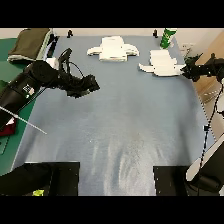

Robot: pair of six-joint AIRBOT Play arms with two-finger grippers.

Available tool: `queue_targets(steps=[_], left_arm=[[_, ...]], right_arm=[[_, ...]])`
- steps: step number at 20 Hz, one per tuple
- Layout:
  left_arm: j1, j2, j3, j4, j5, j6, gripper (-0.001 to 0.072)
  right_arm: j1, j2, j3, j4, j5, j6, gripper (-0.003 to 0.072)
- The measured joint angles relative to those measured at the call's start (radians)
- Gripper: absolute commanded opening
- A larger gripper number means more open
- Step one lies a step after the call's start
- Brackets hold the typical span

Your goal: Fold the box.

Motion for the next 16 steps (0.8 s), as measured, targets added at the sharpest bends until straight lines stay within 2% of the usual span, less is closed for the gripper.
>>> queue_targets(steps=[1,7,9,12,13,14,16], left_arm=[[0.000,0.000,0.000,-0.003,0.000,0.000,0.0571],[0.001,0.000,0.000,-0.010,-0.001,0.005,0.0567],[0.001,0.000,0.000,-0.010,-0.002,0.008,0.0276],[0.001,0.000,0.000,-0.009,-0.015,0.038,0.0260],[0.001,0.000,0.000,-0.009,-0.020,0.051,0.0111],[0.001,0.000,0.000,-0.009,-0.027,0.064,0.0016],[0.001,0.000,0.000,-0.009,-0.043,0.109,0.0016]], right_arm=[[0.003,-0.003,0.000,0.023,-0.014,-0.023,0.0010],[0.024,0.045,-0.004,0.128,-0.137,-0.100,-0.0001],[0.026,0.108,-0.030,0.117,-0.175,-0.102,-0.0001],[0.030,0.246,-0.105,0.026,-0.229,-0.069,-0.0001],[0.031,0.308,-0.148,-0.024,-0.248,-0.052,-0.0001],[0.031,0.371,-0.198,-0.078,-0.261,-0.036,-0.0001],[0.029,0.523,-0.344,-0.196,-0.274,0.001,-0.0001]])
